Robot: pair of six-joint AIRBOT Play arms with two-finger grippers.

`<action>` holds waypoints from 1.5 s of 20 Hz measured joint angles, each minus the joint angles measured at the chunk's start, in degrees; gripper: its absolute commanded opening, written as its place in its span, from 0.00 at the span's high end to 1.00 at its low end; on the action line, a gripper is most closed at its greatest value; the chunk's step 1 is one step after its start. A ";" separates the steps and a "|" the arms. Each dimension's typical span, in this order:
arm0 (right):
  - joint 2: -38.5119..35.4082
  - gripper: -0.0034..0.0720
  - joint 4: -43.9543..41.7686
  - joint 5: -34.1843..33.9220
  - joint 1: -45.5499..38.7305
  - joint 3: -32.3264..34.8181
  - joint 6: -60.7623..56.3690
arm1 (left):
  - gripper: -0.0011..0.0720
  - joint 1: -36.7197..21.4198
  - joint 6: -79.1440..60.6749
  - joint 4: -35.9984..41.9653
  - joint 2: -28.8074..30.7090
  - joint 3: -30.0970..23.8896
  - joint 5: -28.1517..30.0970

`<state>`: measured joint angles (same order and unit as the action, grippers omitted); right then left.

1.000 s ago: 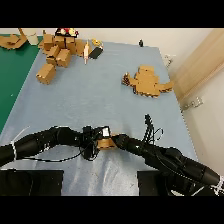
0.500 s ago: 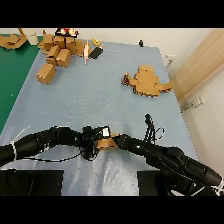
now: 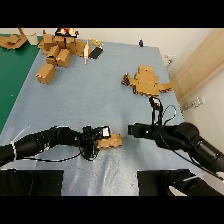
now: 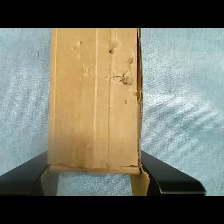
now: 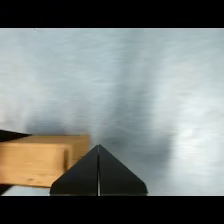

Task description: Fold the box.

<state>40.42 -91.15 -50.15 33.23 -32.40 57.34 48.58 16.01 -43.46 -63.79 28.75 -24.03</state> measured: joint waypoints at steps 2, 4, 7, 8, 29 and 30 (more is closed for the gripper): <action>3.85 0.95 2.38 -5.29 -1.62 -3.34 3.78 | 0.25 0.00 0.00 0.00 0.00 0.00 0.02; 7.91 0.95 2.91 -8.35 -2.62 -5.38 6.32 | 0.25 0.00 0.00 -0.02 0.00 0.00 0.02; 12.44 0.95 1.25 -10.27 -3.26 -6.69 7.72 | 0.25 0.00 0.04 0.04 0.00 0.00 0.02; 13.29 0.95 0.92 -10.40 -3.37 -6.93 7.45 | 0.25 0.00 0.13 0.17 -0.02 0.00 0.00; 11.23 0.95 3.58 -8.83 -11.91 -9.79 -2.45 | 0.25 -57.00 31.26 -14.62 -4.11 17.70 -2.99; 11.23 0.95 3.56 -8.57 -11.91 -9.79 -2.45 | 0.25 -58.93 31.39 -14.78 -5.62 18.32 -2.97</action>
<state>51.66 -87.59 -58.72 21.32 -42.19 54.89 -10.35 47.40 -58.24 -69.41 47.07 -27.00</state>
